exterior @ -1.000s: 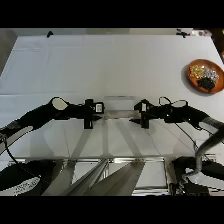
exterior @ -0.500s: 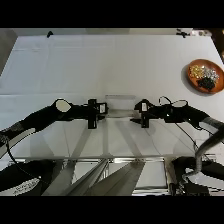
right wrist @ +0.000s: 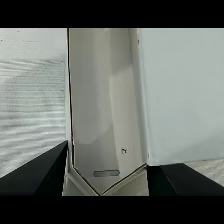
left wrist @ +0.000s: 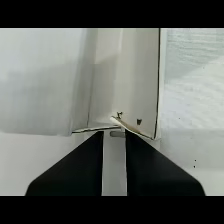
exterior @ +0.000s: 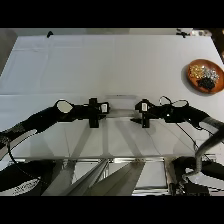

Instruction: Fold the box and place the chain.

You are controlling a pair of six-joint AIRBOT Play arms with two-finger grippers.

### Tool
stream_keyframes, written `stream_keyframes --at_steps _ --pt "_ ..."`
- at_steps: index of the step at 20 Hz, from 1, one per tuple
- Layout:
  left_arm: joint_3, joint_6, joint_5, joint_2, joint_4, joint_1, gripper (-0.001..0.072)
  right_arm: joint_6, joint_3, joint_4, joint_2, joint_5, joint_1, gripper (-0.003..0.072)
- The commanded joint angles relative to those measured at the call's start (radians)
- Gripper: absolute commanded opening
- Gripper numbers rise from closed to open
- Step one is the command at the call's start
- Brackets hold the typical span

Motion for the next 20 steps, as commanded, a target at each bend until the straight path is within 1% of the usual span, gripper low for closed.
stream_keyframes --at_steps 1,2,4,7,8,10,11,12,13,14,15,16,17,19,20 --pt "0.001 0.014 -0.006 -0.021 -0.030 -0.016 0.0177 0.000 0.000 0.001 0.000 0.000 0.001 0.0407" --pt "0.001 0.014 -0.006 -0.031 -0.041 -0.016 0.0239 0.000 0.000 0.001 0.000 0.000 0.002 0.0407" --pt "0.001 0.014 -0.005 -0.040 -0.079 -0.016 0.0279 0.000 0.000 0.001 0.000 -0.001 0.001 0.0407" --pt "0.001 0.015 -0.004 -0.042 -0.084 -0.016 0.0279 0.000 0.000 0.001 0.000 -0.001 0.002 0.0407" --pt "0.001 0.015 -0.004 -0.044 -0.084 -0.016 0.0293 0.000 0.000 0.001 0.000 0.000 0.001 0.0407" --pt "0.001 0.015 -0.004 -0.045 -0.084 -0.016 0.0424 0.000 0.000 0.001 0.000 0.000 0.001 0.0407" --pt "0.001 0.015 -0.003 -0.045 -0.084 -0.016 0.0439 0.000 0.000 0.001 0.000 0.000 0.001 0.0407" --pt "0.001 0.015 0.000 -0.045 -0.084 -0.016 0.0438 0.000 0.000 0.001 0.000 0.000 0.001 0.0407" --pt "0.001 0.015 0.000 -0.045 -0.084 -0.016 0.0432 0.000 0.000 0.001 0.000 0.000 0.001 0.0407" --pt "0.001 0.014 0.000 -0.045 -0.085 -0.016 0.0398 0.000 0.000 0.001 0.000 0.000 0.001 0.0407" --pt "0.001 0.015 0.000 -0.045 -0.085 -0.016 0.0290 0.000 0.000 0.001 0.000 0.000 0.001 0.0407" --pt "0.001 0.015 0.000 -0.045 -0.085 -0.016 0.0212 0.000 0.000 0.001 0.000 0.000 0.001 0.0407" --pt "0.001 0.015 0.000 -0.045 -0.085 -0.016 0.0193 0.000 0.000 0.001 0.000 0.000 0.001 0.0407" --pt "0.001 0.015 0.000 -0.045 -0.085 -0.016 0.0180 0.000 0.000 0.001 0.000 0.000 0.001 0.0407" --pt "0.001 0.015 0.000 -0.045 -0.085 -0.016 0.0118 0.000 0.000 0.001 0.000 0.000 0.001 0.0407"
